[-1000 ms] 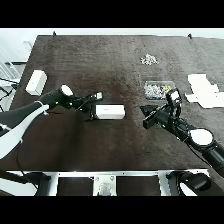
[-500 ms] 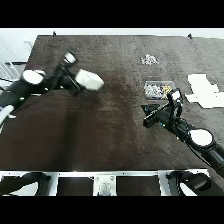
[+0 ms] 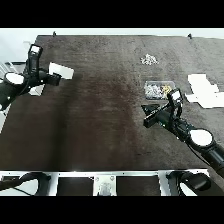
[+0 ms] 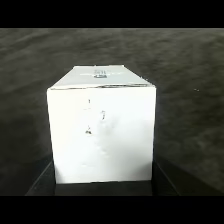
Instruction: Fold the box and place the chain.
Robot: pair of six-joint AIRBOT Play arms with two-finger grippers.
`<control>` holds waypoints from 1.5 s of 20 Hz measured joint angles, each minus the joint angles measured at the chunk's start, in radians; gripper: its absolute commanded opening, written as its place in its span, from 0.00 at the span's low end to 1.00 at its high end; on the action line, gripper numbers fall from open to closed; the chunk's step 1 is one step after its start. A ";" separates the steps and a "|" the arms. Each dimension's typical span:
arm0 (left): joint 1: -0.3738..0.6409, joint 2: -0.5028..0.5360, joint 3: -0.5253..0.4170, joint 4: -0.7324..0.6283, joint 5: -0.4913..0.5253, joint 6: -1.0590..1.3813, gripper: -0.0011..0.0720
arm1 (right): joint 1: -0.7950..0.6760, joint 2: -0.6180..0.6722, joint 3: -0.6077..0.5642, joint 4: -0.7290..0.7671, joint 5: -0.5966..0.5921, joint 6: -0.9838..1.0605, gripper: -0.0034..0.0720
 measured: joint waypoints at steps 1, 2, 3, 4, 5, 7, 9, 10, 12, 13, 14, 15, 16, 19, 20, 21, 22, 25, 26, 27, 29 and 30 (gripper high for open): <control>0.003 -0.010 0.000 0.000 0.034 -0.023 0.04 | 0.000 0.000 0.000 0.000 0.000 0.000 0.06; 0.007 -0.019 -0.001 0.001 0.073 -0.047 0.04 | 0.000 0.000 0.000 0.000 0.000 0.000 0.06; 0.009 -0.025 -0.001 0.001 0.105 -0.064 0.04 | 0.000 0.000 0.000 0.000 0.000 0.000 0.06; 0.010 -0.031 -0.001 0.002 0.132 -0.078 0.04 | 0.000 0.000 0.000 0.000 0.000 0.000 0.06; 0.011 -0.035 -0.005 0.003 0.156 -0.089 0.04 | 0.000 0.000 0.000 0.000 0.000 0.000 0.06; 0.012 -0.050 -0.016 0.006 0.201 -0.102 0.04 | 0.000 0.000 0.000 0.000 0.000 0.000 0.06; 0.014 -0.083 -0.024 0.008 0.206 -0.119 0.04 | 0.000 0.000 0.000 0.000 0.000 0.000 0.06; 0.014 -0.103 -0.027 0.009 0.185 -0.136 0.04 | 0.000 0.000 0.000 0.000 0.000 0.000 0.06; 0.014 -0.140 -0.029 0.014 0.146 -0.181 0.04 | 0.000 0.000 0.000 0.000 0.000 0.000 0.06; 0.014 -0.156 -0.032 0.026 0.113 -0.208 0.04 | 0.000 0.000 0.000 0.000 0.000 0.000 0.06; 0.013 -0.164 -0.031 0.045 0.098 -0.243 0.04 | 0.000 0.000 0.000 0.000 0.000 0.000 0.06; 0.012 -0.171 -0.031 0.074 0.089 -0.280 0.04 | 0.000 0.000 0.000 0.000 0.000 0.000 0.06; 0.013 -0.179 -0.032 0.131 0.070 -0.331 0.04 | 0.000 0.000 0.000 0.000 0.000 0.000 0.06; 0.013 -0.187 -0.032 0.299 0.046 -0.504 0.04 | 0.000 0.000 0.000 0.000 0.000 0.000 0.06; 0.013 -0.188 -0.033 0.340 0.037 -0.549 0.04 | 0.000 0.000 0.000 0.000 0.000 0.000 0.06; 0.013 -0.189 -0.032 0.367 0.036 -0.580 0.23 | 0.000 0.000 0.000 0.000 0.000 0.000 0.06; 0.013 -0.190 -0.032 0.391 0.030 -0.606 0.84 | 0.000 0.000 0.000 0.000 0.000 0.000 0.06; 0.013 -0.192 -0.033 0.435 0.008 -0.650 1.00 | 0.000 0.000 0.000 0.000 0.000 0.000 0.06; 0.013 -0.192 -0.033 0.447 0.005 -0.658 1.00 | 0.000 0.000 0.000 0.000 0.000 0.000 0.06; 0.013 -0.192 -0.033 0.456 0.001 -0.664 1.00 | 0.000 0.000 0.000 0.000 0.000 0.000 0.06; 0.013 -0.190 -0.031 0.479 -0.009 -0.671 1.00 | 0.000 0.000 0.000 0.000 0.000 0.000 0.06; 0.013 -0.188 -0.027 0.493 -0.019 -0.674 1.00 | 0.000 0.000 0.000 0.000 0.000 0.000 0.06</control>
